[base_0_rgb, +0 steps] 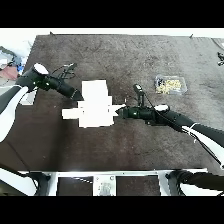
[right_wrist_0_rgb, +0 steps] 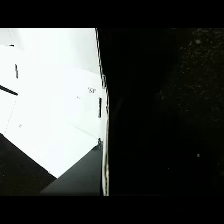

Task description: Fold the box and place the chain.

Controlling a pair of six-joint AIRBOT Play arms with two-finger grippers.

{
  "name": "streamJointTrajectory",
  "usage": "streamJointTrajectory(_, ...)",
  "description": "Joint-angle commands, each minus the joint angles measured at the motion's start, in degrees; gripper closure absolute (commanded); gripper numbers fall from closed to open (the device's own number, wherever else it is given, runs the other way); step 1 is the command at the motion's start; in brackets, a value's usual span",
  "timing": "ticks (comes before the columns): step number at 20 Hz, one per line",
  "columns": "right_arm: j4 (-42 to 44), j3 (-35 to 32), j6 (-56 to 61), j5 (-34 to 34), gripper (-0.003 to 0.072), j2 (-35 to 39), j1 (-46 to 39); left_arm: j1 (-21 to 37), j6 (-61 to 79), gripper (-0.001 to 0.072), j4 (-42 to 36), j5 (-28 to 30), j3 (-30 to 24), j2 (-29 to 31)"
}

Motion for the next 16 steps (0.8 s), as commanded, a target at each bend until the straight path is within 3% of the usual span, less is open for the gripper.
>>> streamJointTrajectory(1, 0.0, 0.0, -0.3, 0.0, 0.0677, 0.0, 0.1, -0.2, 1.6, 0.0357, -3.5, -2.5, 0.3, -1.0)
streamJointTrajectory(4, 0.0, 0.0, -0.3, 0.0, 0.0677, 0.0, 0.1, -0.2, 2.3, 0.036, -4.5, -6.6, 0.5, -2.0)
streamJointTrajectory(7, 0.0, 0.0, -0.3, 0.0, 0.0677, 0.0, 0.1, -0.2, 2.9, 0.0367, -5.0, -6.4, 0.6, -2.1)
streamJointTrajectory(8, 0.0, 0.0, -0.3, 0.0, 0.0676, 0.0, 0.1, -0.2, 3.3, 0.043, -5.2, -6.2, 0.6, -2.1)
streamJointTrajectory(9, 0.0, 0.0, -0.4, 0.0, 0.0677, 0.0, 0.1, -0.2, 3.3, 0.0545, -5.3, -5.7, 0.6, -2.1)
streamJointTrajectory(13, 0.0, 0.0, -0.8, 0.0, 0.0676, 0.0, 0.1, -0.2, 4.9, 0.0548, -5.8, -5.0, 0.6, -2.1)
streamJointTrajectory(15, 0.0, 0.0, -0.8, 0.0, 0.0676, 0.0, 0.1, -0.2, 5.9, 0.0689, -6.0, -5.2, 0.6, -2.1)
streamJointTrajectory(16, 0.0, 0.0, -1.2, 0.0, 0.0676, 0.0, 0.1, -0.2, 6.4, 0.0696, -6.0, -5.2, 0.6, -2.1)
